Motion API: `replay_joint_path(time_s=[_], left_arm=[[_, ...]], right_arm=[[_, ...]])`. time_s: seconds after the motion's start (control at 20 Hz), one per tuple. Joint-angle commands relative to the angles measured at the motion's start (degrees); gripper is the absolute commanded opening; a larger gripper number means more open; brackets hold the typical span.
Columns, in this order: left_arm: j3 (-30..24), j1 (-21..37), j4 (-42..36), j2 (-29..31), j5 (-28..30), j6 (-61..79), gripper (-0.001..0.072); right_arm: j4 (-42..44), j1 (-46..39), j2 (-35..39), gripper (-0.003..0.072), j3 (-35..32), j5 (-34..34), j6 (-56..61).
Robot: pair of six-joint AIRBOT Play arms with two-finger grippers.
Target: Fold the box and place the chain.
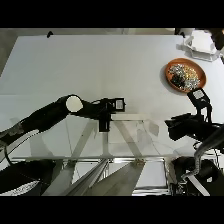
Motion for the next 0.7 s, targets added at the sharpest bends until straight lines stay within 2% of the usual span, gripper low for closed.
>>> replay_joint_path(time_s=[0.0,0.2,0.5,0.65], left_arm=[[-0.5,0.3,-7.8,-3.0,1.0,12.7,0.0003],[-0.4,4.4,-19.3,-5.3,-0.8,17.4,0.0003],[-0.2,9.3,-19.7,-6.0,-1.9,13.1,0.0002],[3.1,10.3,-16.2,-8.7,-7.3,10.3,0.0002]], right_arm=[[-0.2,0.0,0.2,0.0320,0.0,-0.7,0.0],[-0.1,0.0,0.2,0.0320,0.0,-0.7,0.0],[-0.1,0.0,0.2,0.0320,0.0,-2.1,0.0],[-0.2,0.0,0.2,0.0319,0.0,-4.4,0.0]])
